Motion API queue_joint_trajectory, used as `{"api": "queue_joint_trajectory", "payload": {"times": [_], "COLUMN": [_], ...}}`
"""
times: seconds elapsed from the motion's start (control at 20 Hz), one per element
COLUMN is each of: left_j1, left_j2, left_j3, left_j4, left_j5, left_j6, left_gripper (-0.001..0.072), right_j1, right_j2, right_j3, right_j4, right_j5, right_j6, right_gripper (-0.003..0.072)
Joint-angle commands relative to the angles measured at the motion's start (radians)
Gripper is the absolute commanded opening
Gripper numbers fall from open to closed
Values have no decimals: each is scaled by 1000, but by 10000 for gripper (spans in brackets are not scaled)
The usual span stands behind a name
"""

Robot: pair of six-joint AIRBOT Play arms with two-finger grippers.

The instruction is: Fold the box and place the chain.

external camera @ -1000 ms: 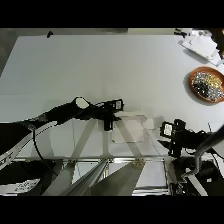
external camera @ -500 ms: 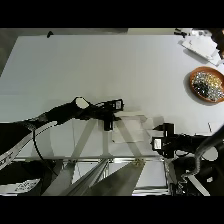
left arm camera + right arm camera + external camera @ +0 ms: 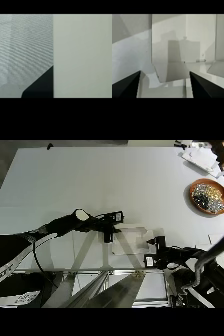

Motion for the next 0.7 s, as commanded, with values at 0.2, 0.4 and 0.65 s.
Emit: {"api": "queue_joint_trajectory", "payload": {"times": [0.2, 0.4, 0.65], "left_j1": [-1, -1, -1], "left_j2": [0, 0, 0], "left_j3": [0, 0, 0], "left_j4": [0, 0, 0], "left_j5": [0, 0, 0], "left_j6": [0, 0, 0], "left_gripper": [13, 13, 13], "right_j1": [58, 58, 58], "right_j2": [-76, -73, -73], "right_j3": [0, 13, 53], "right_j4": [-3, -3, -3], "right_j5": [-214, -222, -214], "right_j6": [10, 10, 11], "right_gripper": [702, 702, 702]}}
